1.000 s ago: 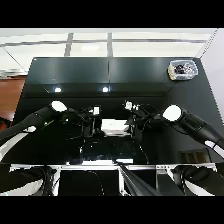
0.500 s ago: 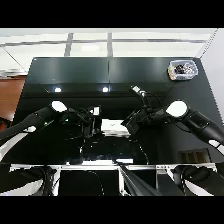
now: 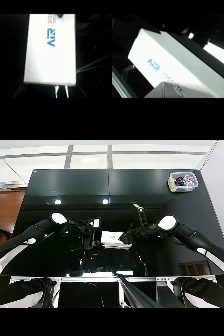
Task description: Fold the box and place the chain.
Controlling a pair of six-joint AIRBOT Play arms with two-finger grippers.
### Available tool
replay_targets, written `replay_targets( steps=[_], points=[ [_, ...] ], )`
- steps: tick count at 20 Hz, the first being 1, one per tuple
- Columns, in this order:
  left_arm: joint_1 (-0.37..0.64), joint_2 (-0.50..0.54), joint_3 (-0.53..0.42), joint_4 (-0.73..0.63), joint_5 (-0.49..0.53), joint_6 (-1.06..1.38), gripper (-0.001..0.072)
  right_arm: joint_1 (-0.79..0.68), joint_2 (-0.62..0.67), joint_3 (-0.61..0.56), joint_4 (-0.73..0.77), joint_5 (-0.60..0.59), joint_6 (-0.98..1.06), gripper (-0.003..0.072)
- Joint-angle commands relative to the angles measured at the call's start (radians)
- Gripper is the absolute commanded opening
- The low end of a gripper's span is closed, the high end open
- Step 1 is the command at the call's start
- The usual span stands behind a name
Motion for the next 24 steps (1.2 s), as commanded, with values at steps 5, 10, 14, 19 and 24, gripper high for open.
replay_targets(
  steps=[5, 10, 14, 19, 24],
  points=[
    [-0.001, -0.001, 0.0, -0.001, -0.005, -0.001, 0.0401, 0.001, -0.023, -0.005, 0.005, 0.0, 0.012, 0.0019],
    [0.003, 0.007, 0.0, 0.0, 0.0, -0.055, 0.0403, -0.037, 0.077, 0.018, 0.019, 0.087, -0.005, 0.0019],
    [0.008, 0.082, 0.0, 0.017, 0.022, -0.075, 0.0712, -0.181, 0.217, 0.03, -0.085, 0.132, 0.008, 0.0019],
    [0.024, 0.247, 0.0, 0.237, -0.032, -0.277, 0.0712, -0.412, 0.297, 0.03, -0.155, 0.192, 0.028, 0.0019],
    [0.023, 0.314, 0.045, 0.228, -0.056, -0.498, 0.0705, -0.504, 0.297, 0.03, -0.192, 0.126, 0.029, 0.0019]
  ],
)
